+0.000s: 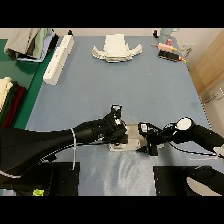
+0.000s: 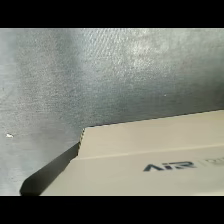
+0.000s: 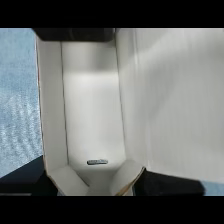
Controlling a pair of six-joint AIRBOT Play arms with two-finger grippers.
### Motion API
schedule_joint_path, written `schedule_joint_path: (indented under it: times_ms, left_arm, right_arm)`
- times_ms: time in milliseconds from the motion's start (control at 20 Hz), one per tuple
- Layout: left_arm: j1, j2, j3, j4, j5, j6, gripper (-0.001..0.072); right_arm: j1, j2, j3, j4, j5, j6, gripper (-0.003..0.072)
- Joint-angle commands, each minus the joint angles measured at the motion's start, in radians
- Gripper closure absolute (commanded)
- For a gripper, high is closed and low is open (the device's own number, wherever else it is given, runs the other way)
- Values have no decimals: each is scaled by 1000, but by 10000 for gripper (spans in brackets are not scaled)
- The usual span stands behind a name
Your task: Fold the box.
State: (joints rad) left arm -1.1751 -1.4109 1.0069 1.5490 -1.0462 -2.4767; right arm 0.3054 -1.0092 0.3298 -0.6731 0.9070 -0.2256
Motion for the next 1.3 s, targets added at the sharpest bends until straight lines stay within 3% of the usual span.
schedule_joint_path:
  times_ms: [0, 250, 300, 650, 750, 1250]
  left_arm:
    - [-9, -13, 0, -25, -33, -1, 468]
    - [-8, -13, 4, -37, -79, -13, 487]
    - [-8, -13, 4, -33, -76, -12, 686]
    - [-8, -13, 8, -15, -61, -10, 687]
    - [-8, -13, 8, -13, -61, -11, 385]
    - [-8, -10, 8, -11, -72, -11, 383]
  right_arm:
    - [0, 0, 0, 0, 0, 0, 85]
    - [0, 0, 0, 0, 0, 0, 85]
    - [0, 0, 0, 0, 0, 0, 85]
    - [0, 0, 0, 0, 0, 0, 85]
    - [0, 0, 0, 0, 0, 0, 86]
    - [0, 0, 0, 0, 0, 0, 85]
